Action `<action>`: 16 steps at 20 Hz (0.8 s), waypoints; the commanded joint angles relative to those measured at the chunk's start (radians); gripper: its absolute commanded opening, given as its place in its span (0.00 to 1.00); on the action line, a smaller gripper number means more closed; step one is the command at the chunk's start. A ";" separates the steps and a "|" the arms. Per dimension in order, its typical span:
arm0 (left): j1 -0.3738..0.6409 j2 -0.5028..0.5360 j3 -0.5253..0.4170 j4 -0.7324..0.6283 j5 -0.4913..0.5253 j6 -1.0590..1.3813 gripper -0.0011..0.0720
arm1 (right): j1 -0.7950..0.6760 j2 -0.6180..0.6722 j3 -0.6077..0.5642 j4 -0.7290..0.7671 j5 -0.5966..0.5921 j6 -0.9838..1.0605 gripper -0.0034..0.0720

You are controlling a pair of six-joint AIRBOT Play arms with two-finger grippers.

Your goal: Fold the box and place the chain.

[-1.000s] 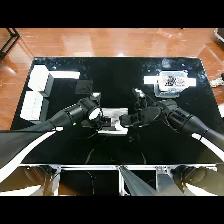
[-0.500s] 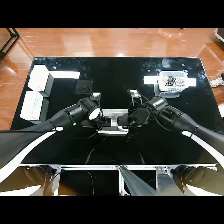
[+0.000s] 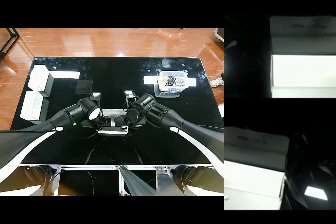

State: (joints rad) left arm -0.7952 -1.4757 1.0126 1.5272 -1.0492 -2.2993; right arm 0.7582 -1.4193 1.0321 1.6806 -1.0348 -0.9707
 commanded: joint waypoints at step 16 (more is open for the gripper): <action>-0.001 0.000 0.000 -0.003 -0.004 0.000 0.04 | 0.004 -0.075 0.029 -0.032 -0.025 0.117 0.44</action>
State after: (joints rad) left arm -0.7952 -1.4757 1.0130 1.5246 -1.0508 -2.2993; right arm 0.7620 -1.4845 1.0569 1.6474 -1.0550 -0.8761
